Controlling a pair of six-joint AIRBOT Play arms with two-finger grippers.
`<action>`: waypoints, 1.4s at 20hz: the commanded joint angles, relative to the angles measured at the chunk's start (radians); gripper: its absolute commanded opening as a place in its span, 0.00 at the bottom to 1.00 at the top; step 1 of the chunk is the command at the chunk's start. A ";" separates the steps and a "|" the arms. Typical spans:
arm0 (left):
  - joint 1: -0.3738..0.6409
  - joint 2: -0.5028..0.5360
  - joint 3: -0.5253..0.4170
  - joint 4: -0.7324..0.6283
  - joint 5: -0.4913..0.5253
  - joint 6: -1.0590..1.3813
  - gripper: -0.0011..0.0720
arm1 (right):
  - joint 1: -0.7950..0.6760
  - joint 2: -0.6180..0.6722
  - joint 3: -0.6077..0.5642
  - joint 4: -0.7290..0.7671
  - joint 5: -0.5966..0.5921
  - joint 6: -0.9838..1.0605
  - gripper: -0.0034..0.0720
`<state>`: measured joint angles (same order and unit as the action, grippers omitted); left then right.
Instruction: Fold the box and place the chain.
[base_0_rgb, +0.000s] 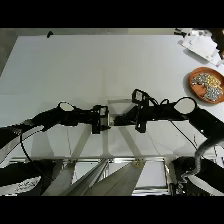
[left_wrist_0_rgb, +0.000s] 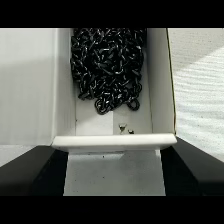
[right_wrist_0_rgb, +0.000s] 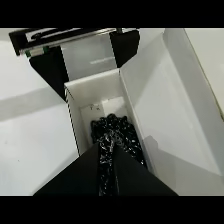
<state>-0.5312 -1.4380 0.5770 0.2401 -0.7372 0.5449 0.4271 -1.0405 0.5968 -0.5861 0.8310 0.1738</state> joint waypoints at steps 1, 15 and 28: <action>0.000 0.000 0.000 0.000 0.000 0.000 0.64 | 0.035 -0.069 0.018 0.035 -0.043 0.087 0.09; 0.000 0.001 0.000 0.000 0.000 0.000 0.64 | -0.067 -0.038 0.084 0.026 0.190 0.180 0.25; 0.000 0.001 0.000 0.000 0.000 0.000 0.64 | -0.295 -0.296 0.389 -0.591 0.192 0.762 0.07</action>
<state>-0.5312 -1.4380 0.5770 0.2401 -0.7372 0.5449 0.1154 -1.1961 0.8726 -1.1397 1.0542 0.8711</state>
